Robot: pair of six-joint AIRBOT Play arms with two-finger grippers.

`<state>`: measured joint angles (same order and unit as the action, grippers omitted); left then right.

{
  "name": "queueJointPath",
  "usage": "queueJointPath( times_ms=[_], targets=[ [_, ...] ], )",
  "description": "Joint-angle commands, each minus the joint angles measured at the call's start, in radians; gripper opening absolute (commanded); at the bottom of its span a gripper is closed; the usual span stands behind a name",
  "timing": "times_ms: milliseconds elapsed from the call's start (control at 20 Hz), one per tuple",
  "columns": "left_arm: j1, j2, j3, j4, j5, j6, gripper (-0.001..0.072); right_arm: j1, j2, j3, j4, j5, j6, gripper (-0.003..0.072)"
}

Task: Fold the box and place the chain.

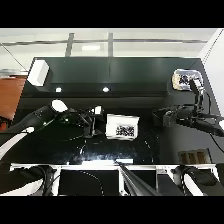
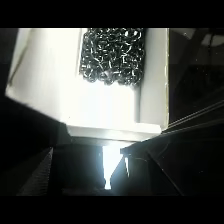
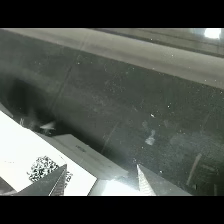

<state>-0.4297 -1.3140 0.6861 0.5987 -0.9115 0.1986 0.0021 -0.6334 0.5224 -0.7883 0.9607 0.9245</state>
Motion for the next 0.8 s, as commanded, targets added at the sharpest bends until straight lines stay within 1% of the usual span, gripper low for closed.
queueJointPath(
  times_ms=[0,750],
  targets=[
    [-0.014,-0.007,0.005,0.002,-0.01,-0.004,0.0702,0.0,0.0,0.001,0.0,0.0,0.0,0.0513],
    [-0.033,-0.021,0.005,-0.058,0.021,-0.005,0.071,0.0,0.0,0.001,-0.002,0.0,0.0,0.0513]
  ],
)
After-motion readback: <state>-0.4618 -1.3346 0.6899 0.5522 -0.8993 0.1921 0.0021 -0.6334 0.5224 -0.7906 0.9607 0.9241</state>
